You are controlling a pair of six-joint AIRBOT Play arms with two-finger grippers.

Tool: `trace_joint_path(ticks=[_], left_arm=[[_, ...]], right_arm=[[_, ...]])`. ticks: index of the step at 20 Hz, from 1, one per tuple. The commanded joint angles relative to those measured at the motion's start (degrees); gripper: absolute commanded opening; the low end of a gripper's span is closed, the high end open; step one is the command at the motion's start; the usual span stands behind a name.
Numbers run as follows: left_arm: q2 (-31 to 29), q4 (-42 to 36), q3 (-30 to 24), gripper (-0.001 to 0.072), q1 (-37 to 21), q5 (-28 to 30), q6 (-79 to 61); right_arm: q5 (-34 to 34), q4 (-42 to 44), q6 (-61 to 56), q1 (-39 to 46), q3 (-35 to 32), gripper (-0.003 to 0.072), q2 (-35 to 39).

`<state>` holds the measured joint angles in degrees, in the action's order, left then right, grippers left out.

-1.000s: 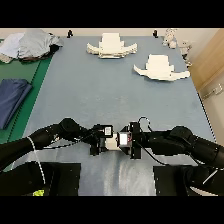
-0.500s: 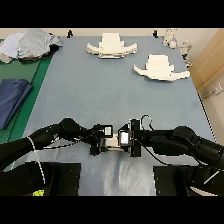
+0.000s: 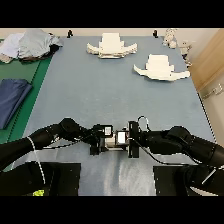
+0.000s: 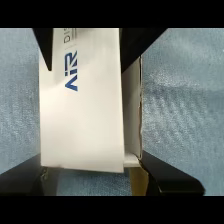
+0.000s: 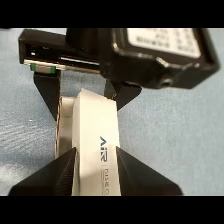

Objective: Fold the box.

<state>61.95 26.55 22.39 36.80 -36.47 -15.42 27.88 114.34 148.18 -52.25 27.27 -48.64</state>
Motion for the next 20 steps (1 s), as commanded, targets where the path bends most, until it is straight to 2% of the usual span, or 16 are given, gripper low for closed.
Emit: trace_joint_path(ticks=[1, 16, 18, 20], left_arm=[[0.0, 0.0, 0.0, 0.0521, 0.0, 0.0, 0.0], [0.0, 0.0, 0.0, 0.0521, 0.0, 0.0, 0.0], [0.0, 0.0, 0.0, 0.052, 0.0, 0.0, 0.0], [0.0, 0.0, 0.0, 0.0521, 0.0, 0.0, 0.0]], right_arm=[[1.3, 2.4, 0.4, 0.0, 0.0, 0.0451, -0.3], [2.1, 7.0, 1.4, 0.0, 0.6, 0.0451, 1.8], [2.0, 11.0, 0.1, 0.0, 0.8, 0.0447, 4.0], [1.9, 14.6, -6.5, 0.0, 0.5, 0.0442, 7.5]])
